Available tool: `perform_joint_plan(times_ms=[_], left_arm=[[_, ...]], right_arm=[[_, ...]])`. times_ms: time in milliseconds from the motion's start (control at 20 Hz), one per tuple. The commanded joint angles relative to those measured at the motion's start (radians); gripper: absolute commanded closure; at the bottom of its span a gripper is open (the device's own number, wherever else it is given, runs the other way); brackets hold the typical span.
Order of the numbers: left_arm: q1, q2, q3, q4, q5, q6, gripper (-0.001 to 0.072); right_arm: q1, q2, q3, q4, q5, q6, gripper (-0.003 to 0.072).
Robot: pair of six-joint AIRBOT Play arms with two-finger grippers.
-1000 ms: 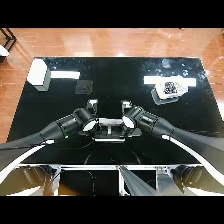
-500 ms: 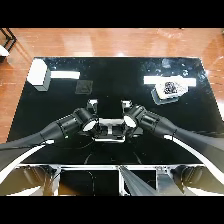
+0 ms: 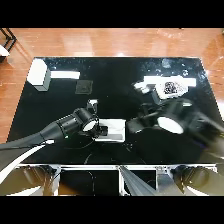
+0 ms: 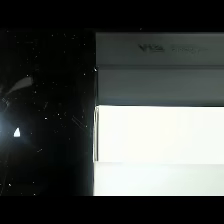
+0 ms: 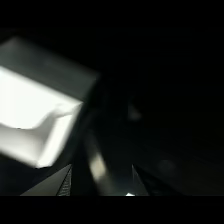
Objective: Fold the box and place the chain.
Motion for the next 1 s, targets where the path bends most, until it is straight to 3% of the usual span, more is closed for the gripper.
perform_joint_plan(times_ms=[0, 50, 100, 250, 400, 550, 600, 650, 950], left_arm=[[0.0, 0.0, 0.0, -0.003, 0.0, -0.001, 0.0691], [0.0, 0.0, 0.0, -0.003, 0.001, -0.001, 0.0691], [0.0, 0.0, 0.0, -0.003, 0.001, -0.001, 0.0691], [0.0, 0.0, 0.0, -0.002, 0.002, -0.001, 0.0691], [0.0, 0.0, 0.0, -0.003, 0.0, -0.001, 0.0691], [0.0, 0.0, 0.0, -0.003, 0.0, -0.001, 0.0691], [0.0, 0.0, 0.0, -0.003, 0.0, -0.001, 0.0691], [0.0, 0.0, 0.0, -0.003, 0.0, -0.001, 0.0692], [0.0, 0.0, 0.0, -0.003, 0.0, -0.001, 0.0691]], right_arm=[[-0.122, 0.116, 0.0, -0.251, 0.048, -0.035, 0.0246], [-0.194, 0.111, -0.004, -0.256, 0.016, -0.044, 0.0242], [-0.278, 0.102, -0.012, -0.246, -0.042, -0.061, -0.0027], [-0.525, 0.005, -0.012, -0.138, -0.216, -0.082, -0.002], [-0.717, -0.171, 0.035, 0.025, -0.329, -0.13, -0.0018], [-0.816, -0.391, 0.185, 0.095, -0.291, -0.201, -0.0008], [-0.827, -0.452, 0.237, 0.094, -0.272, -0.214, 0.0107], [-0.833, -0.511, 0.286, 0.093, -0.256, -0.226, 0.0161], [-0.834, -0.7, 0.429, 0.093, -0.243, -0.226, 0.0161]])
